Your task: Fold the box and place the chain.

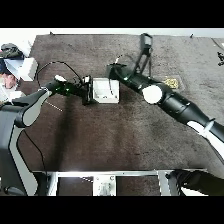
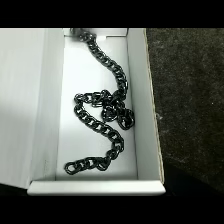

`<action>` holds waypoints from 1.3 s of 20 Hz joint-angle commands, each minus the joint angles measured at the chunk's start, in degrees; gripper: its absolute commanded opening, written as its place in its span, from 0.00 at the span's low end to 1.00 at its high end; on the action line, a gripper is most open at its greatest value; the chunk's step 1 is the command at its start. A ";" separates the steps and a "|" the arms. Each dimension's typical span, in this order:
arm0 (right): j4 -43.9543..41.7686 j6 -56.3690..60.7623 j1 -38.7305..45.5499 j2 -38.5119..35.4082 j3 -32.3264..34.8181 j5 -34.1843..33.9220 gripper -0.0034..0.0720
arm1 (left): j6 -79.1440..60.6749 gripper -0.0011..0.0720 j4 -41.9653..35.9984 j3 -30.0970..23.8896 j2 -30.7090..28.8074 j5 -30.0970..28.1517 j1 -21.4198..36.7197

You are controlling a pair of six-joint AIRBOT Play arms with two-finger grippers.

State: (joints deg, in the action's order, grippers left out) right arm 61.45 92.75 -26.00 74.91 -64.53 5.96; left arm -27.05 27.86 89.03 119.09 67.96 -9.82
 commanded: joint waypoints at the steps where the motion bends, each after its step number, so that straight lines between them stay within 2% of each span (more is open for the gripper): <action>1: -0.17 0.02 -2.34 4.66 -1.31 0.52 0.03 | 0.00 0.55 0.00 0.02 0.02 0.00 0.04; 3: 0.17 0.02 -1.01 7.48 -1.27 3.15 0.04 | 0.00 0.55 0.00 0.02 0.02 0.00 0.04; 4: 0.52 0.02 -0.04 8.74 -1.18 4.00 0.27 | 0.00 0.55 -0.02 0.02 0.02 -0.02 0.04; 5: 1.29 0.02 1.18 9.68 -1.16 5.35 0.36 | 0.00 0.55 0.00 0.02 0.02 0.00 0.04; 8: 4.20 0.04 6.34 10.25 -0.70 10.10 0.36 | 0.00 0.55 0.00 0.02 0.02 0.00 0.04; 12: 10.12 0.61 15.28 7.67 0.85 20.70 0.36 | 0.00 0.55 0.00 0.02 0.02 0.00 0.04; 17: 11.82 5.07 27.08 1.68 12.81 20.24 0.36 | 0.00 0.55 0.00 0.00 0.02 0.00 0.04; 20: 10.67 6.49 32.00 2.62 17.03 15.37 0.38 | 0.00 0.55 0.00 0.02 0.02 -0.02 0.04; 21: 10.12 6.47 33.11 3.30 17.16 13.97 0.66 | 0.00 0.55 -0.02 0.02 0.02 -0.02 0.04; 22: 10.10 6.47 33.75 3.91 17.16 12.44 0.69 | 0.00 0.55 0.00 0.02 0.02 0.02 0.04; 23: 9.86 6.49 33.88 4.44 17.14 10.45 0.54 | 0.00 0.55 0.00 0.02 0.02 0.00 0.04; 26: 3.65 6.01 33.51 6.69 16.59 5.84 0.54 | 0.00 0.55 0.00 0.00 0.02 -0.02 0.04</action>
